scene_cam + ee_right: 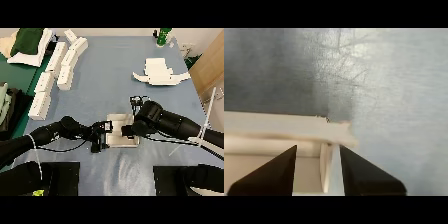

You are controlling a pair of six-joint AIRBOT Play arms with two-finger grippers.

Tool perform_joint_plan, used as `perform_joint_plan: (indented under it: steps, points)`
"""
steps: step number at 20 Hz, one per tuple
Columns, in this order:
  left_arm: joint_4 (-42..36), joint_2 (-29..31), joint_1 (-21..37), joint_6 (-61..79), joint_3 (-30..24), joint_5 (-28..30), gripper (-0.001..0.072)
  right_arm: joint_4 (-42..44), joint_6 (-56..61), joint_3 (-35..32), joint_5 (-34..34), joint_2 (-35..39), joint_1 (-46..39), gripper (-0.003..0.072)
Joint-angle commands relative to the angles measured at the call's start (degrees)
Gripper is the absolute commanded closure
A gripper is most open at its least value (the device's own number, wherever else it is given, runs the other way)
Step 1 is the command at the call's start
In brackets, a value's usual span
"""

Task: Fold the box.

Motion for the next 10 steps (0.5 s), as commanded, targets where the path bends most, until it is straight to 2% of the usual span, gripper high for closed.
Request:
perform_joint_plan:
  steps: [1, 2, 3, 4, 5, 7, 8, 10]
  points:
    - [0.02, -0.02, 0.04, 0.02, 0.07, 0.02, 0.023, -0.35, -2.08, 3.76, -7.21, 4.37, -0.02, 0.0265]
    - [0.02, -0.02, 0.04, 0.02, 0.07, 0.02, 0.023, -2.64, -2.05, 4.55, -8.94, 6.16, -0.07, 0.0389]
    - [0.02, -0.02, 0.02, 0.02, 0.07, 0.0, 0.023, -6.12, -2.05, 4.72, -10.14, 7.72, -0.55, 0.0588]
    - [0.02, -0.02, 0.04, 0.02, 0.07, 0.02, 0.023, -10.03, -2.08, 4.7, -11.54, 8.74, -1.92, 0.0687]
    - [0.02, -0.02, 0.04, 0.02, 0.07, 0.02, 0.023, -12.55, -2.78, 4.7, -12.7, 8.79, -4.61, 0.0687]
    - [0.02, -0.02, 0.02, 0.02, 0.07, 0.0, 0.023, -9.84, -8.96, 4.7, -11.02, 7.17, -14.19, 0.0687]
    - [0.02, -0.02, 0.04, 0.02, 0.07, 0.04, 0.023, -5.55, -13.62, 4.7, -8.24, 5.68, -19.5, 0.0687]
    - [0.02, -0.02, 0.02, 0.0, 0.07, 0.0, 0.023, 9.03, -25.79, 4.7, -1.14, 1.57, -30.71, 0.0687]
